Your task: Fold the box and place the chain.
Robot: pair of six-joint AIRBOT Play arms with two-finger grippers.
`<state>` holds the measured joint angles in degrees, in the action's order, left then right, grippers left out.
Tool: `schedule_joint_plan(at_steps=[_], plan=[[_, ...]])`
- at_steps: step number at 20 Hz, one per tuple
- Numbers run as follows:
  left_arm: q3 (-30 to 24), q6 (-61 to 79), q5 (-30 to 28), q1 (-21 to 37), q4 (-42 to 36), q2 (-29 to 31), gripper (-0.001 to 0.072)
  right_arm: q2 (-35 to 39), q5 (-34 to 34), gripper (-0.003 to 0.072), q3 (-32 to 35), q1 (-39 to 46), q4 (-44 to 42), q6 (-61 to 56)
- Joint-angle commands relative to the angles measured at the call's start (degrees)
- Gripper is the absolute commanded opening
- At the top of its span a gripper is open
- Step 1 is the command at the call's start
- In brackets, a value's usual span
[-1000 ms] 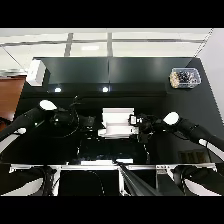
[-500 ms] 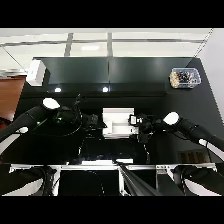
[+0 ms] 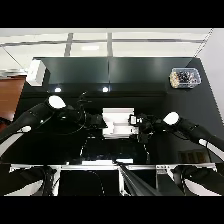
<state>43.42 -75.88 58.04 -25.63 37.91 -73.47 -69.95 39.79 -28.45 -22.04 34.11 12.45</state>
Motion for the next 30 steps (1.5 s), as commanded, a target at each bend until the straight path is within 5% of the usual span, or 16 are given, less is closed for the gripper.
schedule_joint_plan(at_steps=[1, 9, 15, 30], plan=[[2.0, -10.0, -2.9, -4.3, 8.0, 0.0, 0.0393, 0.0, 0.0, 0.0048, 0.0, 0.0, 0.0, 0.0], [3.6, -30.1, -5.5, -12.6, 28.3, 0.0, 0.0393, 0.0, 0.0, 0.0048, 0.0, 0.0, 0.0, 0.0], [7.7, -36.3, -0.1, -16.5, 35.0, -3.4, 0.0393, 0.0, 0.0, 0.0048, 0.0, 0.0, 0.0, 0.0], [15.7, -59.9, 2.8, -24.3, 50.0, -8.8, 0.0392, 0.0, 0.0, 0.0048, 0.0, 0.0, 0.0, 0.0]])
